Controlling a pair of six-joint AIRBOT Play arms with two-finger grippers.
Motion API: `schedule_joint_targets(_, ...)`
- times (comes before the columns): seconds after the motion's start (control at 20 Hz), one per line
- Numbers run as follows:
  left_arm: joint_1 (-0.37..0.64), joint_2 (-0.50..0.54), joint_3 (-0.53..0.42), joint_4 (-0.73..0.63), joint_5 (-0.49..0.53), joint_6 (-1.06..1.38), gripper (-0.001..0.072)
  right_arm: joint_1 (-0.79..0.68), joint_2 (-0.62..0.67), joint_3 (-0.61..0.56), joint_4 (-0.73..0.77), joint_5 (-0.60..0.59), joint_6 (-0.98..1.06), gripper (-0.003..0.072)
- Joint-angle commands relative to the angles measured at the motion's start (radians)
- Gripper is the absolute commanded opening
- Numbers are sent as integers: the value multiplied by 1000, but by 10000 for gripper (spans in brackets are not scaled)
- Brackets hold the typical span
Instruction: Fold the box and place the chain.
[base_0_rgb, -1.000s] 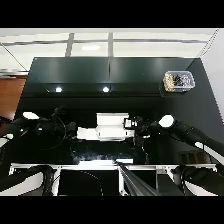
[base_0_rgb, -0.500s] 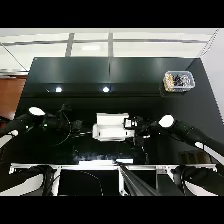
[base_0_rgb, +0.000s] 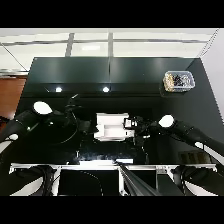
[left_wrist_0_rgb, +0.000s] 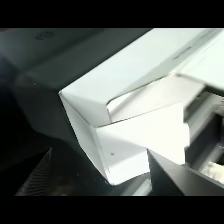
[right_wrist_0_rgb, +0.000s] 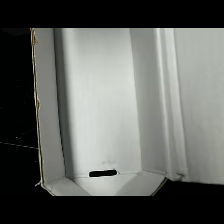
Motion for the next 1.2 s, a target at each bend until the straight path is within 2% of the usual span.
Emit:
schedule_joint_targets(0.0,-175,19,10,145,201,-240,699,0,0,0,0,0,0,316)
schedule_joint_targets(0.15,-259,15,31,272,270,-440,699,0,0,0,0,0,0,316)
schedule_joint_targets(0.45,-314,-3,53,461,261,-765,684,0,0,0,0,0,0,316)
schedule_joint_targets(0.65,-380,-67,126,586,187,-876,683,0,0,0,0,0,0,316)
schedule_joint_targets(0.8,-435,-156,231,692,45,-1004,671,0,0,0,0,0,0,316)
schedule_joint_targets(0.95,-483,-235,315,748,-62,-1075,474,0,0,0,0,0,0,316)
schedule_joint_targets(1.05,-503,-262,352,750,-72,-1086,458,0,0,0,0,0,0,316)
schedule_joint_targets(1.15,-507,-270,367,754,-68,-1127,404,0,0,0,0,1,0,316)
